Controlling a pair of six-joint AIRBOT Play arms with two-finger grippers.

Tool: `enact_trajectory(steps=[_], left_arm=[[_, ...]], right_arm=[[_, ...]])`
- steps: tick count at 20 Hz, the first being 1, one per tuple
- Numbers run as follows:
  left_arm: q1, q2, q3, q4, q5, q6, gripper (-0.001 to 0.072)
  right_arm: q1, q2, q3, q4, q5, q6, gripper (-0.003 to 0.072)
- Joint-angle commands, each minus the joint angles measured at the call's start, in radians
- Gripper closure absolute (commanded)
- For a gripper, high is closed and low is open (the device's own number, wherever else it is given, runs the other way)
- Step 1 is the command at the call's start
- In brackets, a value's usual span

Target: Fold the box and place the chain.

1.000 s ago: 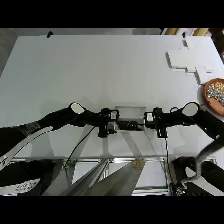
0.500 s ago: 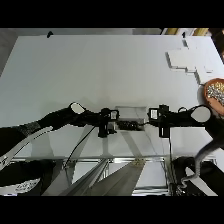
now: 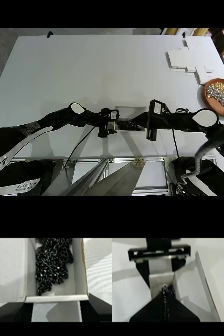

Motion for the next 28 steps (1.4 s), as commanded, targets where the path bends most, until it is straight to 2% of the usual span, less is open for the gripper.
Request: enact_trajectory(steps=[1,3,7,10,15,18,21,28], left_arm=[[0.0,0.0,0.0,0.0,0.0,0.0,0.0617],[0.0,0.001,0.0,0.0,0.0,0.0,0.0617],[0.0,0.001,0.0,0.0,0.0,0.0,0.0617],[0.0,0.001,0.0,0.0,0.0,0.0,0.0617],[0.0,0.001,0.0,0.0,0.0,0.0,0.0618],[0.0,0.0,0.0,0.0,0.0,0.0,0.0617],[0.0,0.001,0.0,0.0,0.0,0.0,0.0617],[0.0,0.001,0.0,0.0,0.0,0.0,0.0617]], right_arm=[[0.146,-0.045,0.0,0.064,-0.198,0.001,0.0667],[0.18,-0.106,0.0,0.064,-0.245,0.001,0.0664],[0.179,-0.135,0.003,0.006,-0.246,0.003,0.0448],[0.129,-0.096,0.024,-0.114,-0.184,0.004,0.0442],[-0.201,-0.052,0.045,-0.18,0.119,-0.02,0.045],[-0.315,-0.053,0.045,-0.306,0.107,-0.123,0.0464],[-0.342,-0.079,0.045,-0.48,0.109,-0.14,0.0464],[-0.273,-0.238,0.042,-0.49,0.08,-0.141,0.0464]])
